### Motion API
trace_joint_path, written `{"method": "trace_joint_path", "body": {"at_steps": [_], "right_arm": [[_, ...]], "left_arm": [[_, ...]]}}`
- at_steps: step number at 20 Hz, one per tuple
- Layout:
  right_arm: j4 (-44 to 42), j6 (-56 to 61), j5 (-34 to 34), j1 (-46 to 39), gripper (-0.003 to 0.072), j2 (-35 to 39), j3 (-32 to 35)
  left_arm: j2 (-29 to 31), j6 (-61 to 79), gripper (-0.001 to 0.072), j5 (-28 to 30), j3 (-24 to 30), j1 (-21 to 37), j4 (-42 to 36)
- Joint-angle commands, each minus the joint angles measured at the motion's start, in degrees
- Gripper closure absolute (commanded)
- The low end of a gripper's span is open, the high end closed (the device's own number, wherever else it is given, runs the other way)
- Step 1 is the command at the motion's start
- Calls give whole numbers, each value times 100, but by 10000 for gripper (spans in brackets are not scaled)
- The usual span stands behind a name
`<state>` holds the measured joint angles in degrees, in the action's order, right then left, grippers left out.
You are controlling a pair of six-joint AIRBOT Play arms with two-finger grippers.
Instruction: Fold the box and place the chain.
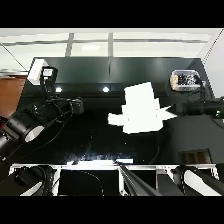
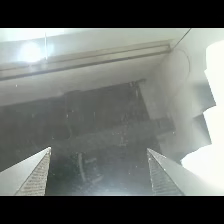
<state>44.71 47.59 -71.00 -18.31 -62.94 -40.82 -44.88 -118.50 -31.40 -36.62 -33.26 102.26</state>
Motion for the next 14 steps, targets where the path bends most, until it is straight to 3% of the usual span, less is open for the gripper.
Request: {"method": "trace_joint_path", "body": {"at_steps": [1, 3, 5, 7, 10, 12, 14], "right_arm": [[-280, -581, 909, 822, 640, 1036, 990], [-417, -846, 1010, 1220, 640, 1427, 1397], [-417, -841, 1147, 1561, 640, 1565, 1615], [-413, -841, 1257, 1838, 640, 1565, 1681], [-431, -813, 1425, 2002, 640, 1565, 1679], [-422, -796, 1427, 2002, 640, 1565, 1679], [-422, -796, 1429, 2011, 640, 1565, 1681]], "left_arm": [[-81, -46, 1, 138, 146, -2, -474], [-389, -393, 1, -205, 162, 66, -1255], [-855, 345, 1, -435, 160, 208, -2439], [-1353, 2162, 1, -367, 151, 501, -4476], [-2162, 4850, 1, -1108, 138, 1259, -7191], [-2601, 5814, 1, -1598, 136, 1545, -7910], [-2872, 6183, 1, -1620, 127, 1550, -8050]]}}
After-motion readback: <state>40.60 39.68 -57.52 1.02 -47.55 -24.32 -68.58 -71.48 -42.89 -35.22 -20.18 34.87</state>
